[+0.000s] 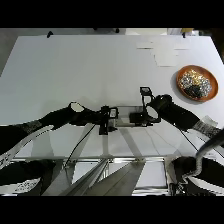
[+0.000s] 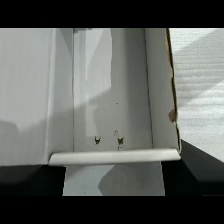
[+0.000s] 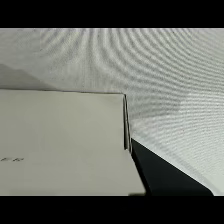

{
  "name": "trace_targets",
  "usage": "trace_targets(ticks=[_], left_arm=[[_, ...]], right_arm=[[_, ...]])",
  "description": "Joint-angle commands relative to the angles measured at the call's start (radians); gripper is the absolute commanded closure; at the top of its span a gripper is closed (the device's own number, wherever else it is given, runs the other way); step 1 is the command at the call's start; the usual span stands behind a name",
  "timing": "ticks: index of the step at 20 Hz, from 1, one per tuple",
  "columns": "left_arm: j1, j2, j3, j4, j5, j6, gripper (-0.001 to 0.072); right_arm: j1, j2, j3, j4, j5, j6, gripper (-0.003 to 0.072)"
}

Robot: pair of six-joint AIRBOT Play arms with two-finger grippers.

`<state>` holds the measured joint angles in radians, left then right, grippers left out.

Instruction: Fold the box and place the chain.

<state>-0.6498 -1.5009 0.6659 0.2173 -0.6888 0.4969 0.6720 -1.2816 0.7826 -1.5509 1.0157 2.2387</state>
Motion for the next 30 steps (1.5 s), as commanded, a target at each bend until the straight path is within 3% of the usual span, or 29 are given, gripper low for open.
trace_targets(ticks=[1,7,10,13,16,18,19,25,28,30], left_arm=[[0.0,0.0,0.001,0.0,0.0,0.0,0.0502],[0.0,0.0,0.001,0.0,0.0,0.0,0.0502],[0.0,0.0,0.001,0.0,0.0,0.0,0.0502],[0.0,0.0,0.001,0.0,0.0,0.0,0.0502],[0.0,0.0,0.001,0.0,0.0,0.0,0.0502],[0.0,0.0,0.001,0.0,0.0,0.0,0.0502],[0.0,0.0,0.001,0.0,0.0,0.0,0.0502],[0.0,0.0,0.001,0.0,0.0,0.0,0.0502],[0.0,0.0,0.001,0.0,0.0,0.0,0.0502],[0.0,0.0,0.001,0.0,0.0,0.0,0.0502]], right_arm=[[0.009,-0.014,0.004,-0.014,0.011,0.013,0.0414],[0.01,-0.014,0.003,-0.016,0.016,0.013,0.0471],[0.01,-0.014,0.003,-0.016,0.03,0.013,0.0543],[0.01,-0.014,0.003,-0.016,0.041,0.012,0.0669],[0.01,-0.015,0.002,-0.016,0.042,0.012,0.0665],[0.009,-0.017,-0.001,-0.015,0.034,0.013,0.0525],[0.009,-0.018,-0.001,-0.015,0.03,0.015,0.052],[0.009,-0.046,-0.001,-0.013,0.03,0.058,0.0531],[0.009,-0.046,-0.001,-0.016,0.028,0.057,0.0657],[0.009,-0.046,-0.001,-0.017,0.028,0.057,0.067]])
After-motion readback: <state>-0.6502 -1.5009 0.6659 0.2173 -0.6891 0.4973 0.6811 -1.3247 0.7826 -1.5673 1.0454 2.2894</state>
